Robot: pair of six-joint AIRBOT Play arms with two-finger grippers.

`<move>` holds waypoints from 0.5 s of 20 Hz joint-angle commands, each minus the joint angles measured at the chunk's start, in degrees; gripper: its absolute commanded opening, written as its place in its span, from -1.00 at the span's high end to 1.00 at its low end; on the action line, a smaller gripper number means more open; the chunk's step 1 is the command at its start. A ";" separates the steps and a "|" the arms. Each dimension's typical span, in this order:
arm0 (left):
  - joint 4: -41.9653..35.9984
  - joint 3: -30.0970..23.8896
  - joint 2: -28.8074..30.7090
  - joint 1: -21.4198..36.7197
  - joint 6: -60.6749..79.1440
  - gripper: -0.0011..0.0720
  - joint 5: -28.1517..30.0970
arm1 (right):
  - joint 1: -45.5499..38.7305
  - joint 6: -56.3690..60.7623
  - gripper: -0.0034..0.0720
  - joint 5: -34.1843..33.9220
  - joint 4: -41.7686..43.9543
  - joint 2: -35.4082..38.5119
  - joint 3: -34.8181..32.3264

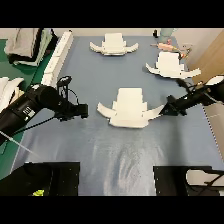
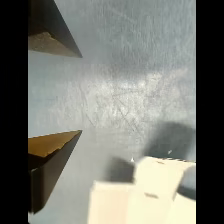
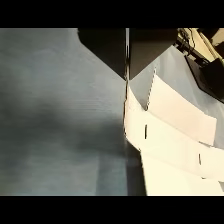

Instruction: Fold the box.

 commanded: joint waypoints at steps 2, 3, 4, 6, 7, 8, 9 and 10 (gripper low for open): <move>-19.02 0.15 0.00 12.55 21.16 -0.91 -6.47 | 14.80 5.27 0.90 -10.91 -2.10 8.52 -9.73; -21.86 0.13 -0.17 15.52 24.39 -0.91 -8.00 | 17.62 6.01 0.90 -13.86 -2.19 10.71 -11.96; -23.69 0.13 -0.70 18.14 26.75 -0.91 -9.75 | 20.24 6.71 0.90 -16.65 -2.21 12.76 -13.92; -25.99 0.13 -2.49 21.86 30.80 -0.91 -12.76 | 25.53 8.31 0.90 -22.38 -2.32 17.29 -17.84; -27.21 0.13 -3.80 23.12 32.79 -0.91 -13.35 | 28.04 8.92 0.90 -25.14 -2.49 19.56 -19.50; -28.48 0.13 -5.11 23.85 35.08 -0.91 -13.22 | 30.14 9.57 0.90 -27.58 -3.06 21.53 -20.72; -30.12 0.15 -6.80 24.24 37.79 -0.91 -13.00 | 32.09 10.45 0.90 -29.68 -4.17 23.41 -21.62; -31.76 0.15 -8.63 24.26 40.41 -0.91 -12.81 | 33.90 11.37 0.90 -31.04 -5.66 25.09 -22.10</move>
